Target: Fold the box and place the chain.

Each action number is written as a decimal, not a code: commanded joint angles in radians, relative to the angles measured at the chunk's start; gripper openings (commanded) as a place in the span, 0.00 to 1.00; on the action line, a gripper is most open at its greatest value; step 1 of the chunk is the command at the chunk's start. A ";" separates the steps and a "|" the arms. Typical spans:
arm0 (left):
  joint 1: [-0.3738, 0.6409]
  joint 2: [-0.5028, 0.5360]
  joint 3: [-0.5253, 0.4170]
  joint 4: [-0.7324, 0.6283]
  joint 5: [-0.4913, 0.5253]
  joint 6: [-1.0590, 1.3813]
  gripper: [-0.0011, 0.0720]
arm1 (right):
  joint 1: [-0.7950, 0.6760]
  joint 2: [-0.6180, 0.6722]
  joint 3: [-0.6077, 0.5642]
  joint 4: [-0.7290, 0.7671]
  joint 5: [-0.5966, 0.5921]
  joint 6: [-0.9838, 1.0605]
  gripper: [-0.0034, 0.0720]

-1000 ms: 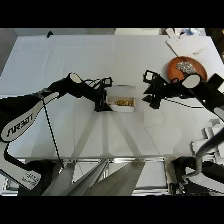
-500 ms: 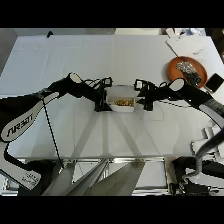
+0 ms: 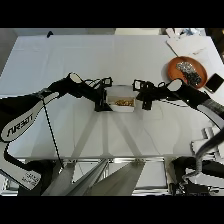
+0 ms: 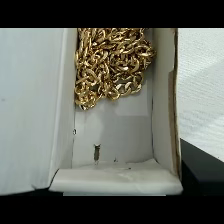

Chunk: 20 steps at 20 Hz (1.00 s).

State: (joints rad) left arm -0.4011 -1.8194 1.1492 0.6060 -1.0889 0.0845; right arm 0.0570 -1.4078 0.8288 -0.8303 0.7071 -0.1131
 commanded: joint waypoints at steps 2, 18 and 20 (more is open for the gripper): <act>0.000 0.001 0.000 0.000 0.000 0.000 0.30 | 0.001 -0.001 -0.001 0.000 0.056 0.000 0.06; 0.000 0.001 0.000 0.000 0.000 0.000 0.30 | 0.001 0.018 -0.001 -0.001 0.281 0.066 0.07; 0.000 0.001 0.000 0.000 0.000 0.000 0.30 | 0.001 0.045 -0.001 -0.002 0.281 0.084 0.07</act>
State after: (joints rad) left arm -0.4011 -1.8194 1.1492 0.6064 -1.0889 0.0856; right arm 0.0570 -1.3853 0.8284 -0.8349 0.9699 -0.0654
